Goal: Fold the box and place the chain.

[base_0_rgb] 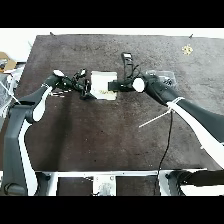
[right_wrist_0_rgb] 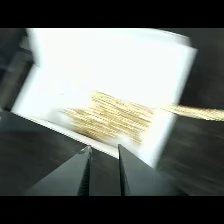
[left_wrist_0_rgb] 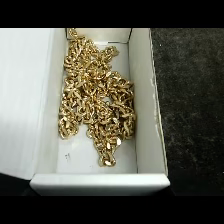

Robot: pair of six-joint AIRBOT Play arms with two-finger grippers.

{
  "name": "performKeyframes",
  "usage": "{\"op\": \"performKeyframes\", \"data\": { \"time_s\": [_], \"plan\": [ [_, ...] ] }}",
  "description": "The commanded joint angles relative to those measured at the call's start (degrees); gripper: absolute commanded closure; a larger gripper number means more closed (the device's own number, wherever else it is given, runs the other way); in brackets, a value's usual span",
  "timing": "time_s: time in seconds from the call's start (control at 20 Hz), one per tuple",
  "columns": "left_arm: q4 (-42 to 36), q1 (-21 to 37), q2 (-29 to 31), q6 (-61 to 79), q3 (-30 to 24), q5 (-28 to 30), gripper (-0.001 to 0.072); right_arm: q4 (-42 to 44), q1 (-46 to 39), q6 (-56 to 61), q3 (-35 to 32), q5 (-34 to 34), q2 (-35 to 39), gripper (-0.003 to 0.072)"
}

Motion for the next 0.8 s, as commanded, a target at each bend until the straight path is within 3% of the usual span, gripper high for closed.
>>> {"op": "performKeyframes", "data": {
  "time_s": [0.0, 0.05, 0.15, 0.45, 0.75],
  "plan": [
    [0.0, 0.0, 0.0, 0.0, 0.0, 0.0, 0.0243, -8.2, -6.6, 3.0, -4.5, 4.7, 3.1, 0.0476],
    [0.0, 0.0, 0.0, 0.0, 0.0, 0.0, 0.0243, -7.9, -9.5, 3.8, -6.5, 2.5, 3.6, 0.0475],
    [0.0, 0.0, 0.0, 0.0, 0.0, 0.0, 0.0243, -3.7, -15.6, 4.7, -10.2, -5.1, 3.0, 0.0334],
    [0.0, 0.0, 0.0, 0.0, 0.0, 0.0, 0.0242, 7.3, -21.5, 4.5, -10.6, -20.1, -5.2, 0.0359],
    [0.0, 0.0, 0.0, 0.0, 0.0, 0.0, 0.0243, 13.7, -21.2, 4.5, -5.4, -23.3, -12.4, 0.0361]
  ]
}}
